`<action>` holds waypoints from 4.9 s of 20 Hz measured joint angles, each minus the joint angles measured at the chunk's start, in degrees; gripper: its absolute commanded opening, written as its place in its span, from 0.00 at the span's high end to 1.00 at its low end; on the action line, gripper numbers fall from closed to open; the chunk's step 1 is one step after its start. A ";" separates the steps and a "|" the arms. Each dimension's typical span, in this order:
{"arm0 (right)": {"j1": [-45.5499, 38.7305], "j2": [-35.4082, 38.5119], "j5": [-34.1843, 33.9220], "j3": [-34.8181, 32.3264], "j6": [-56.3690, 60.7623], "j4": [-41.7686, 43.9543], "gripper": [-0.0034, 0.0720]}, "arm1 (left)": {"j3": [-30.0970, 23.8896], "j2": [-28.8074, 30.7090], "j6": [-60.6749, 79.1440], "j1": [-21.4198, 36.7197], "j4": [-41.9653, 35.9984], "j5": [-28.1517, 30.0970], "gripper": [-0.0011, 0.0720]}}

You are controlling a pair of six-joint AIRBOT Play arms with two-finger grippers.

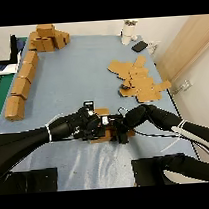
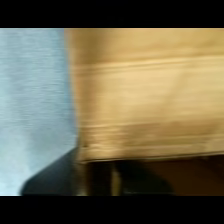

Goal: Fold the box.

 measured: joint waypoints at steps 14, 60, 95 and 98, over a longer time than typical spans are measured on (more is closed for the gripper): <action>0.00 0.00 0.07 0.00 0.31 0.20 0.30 | 5.16 0.04 2.03 1.73 -3.23 -6.88 0.26; 0.00 -0.02 0.07 0.02 0.28 0.17 0.30 | 2.86 2.91 15.37 13.57 -19.08 -7.41 0.26; -0.02 0.00 0.04 0.02 0.28 0.17 0.30 | -30.27 26.47 119.82 21.29 -39.01 26.56 0.26; -0.02 0.00 0.04 0.02 0.26 0.17 0.30 | -33.90 27.71 126.20 17.03 -42.73 28.61 0.03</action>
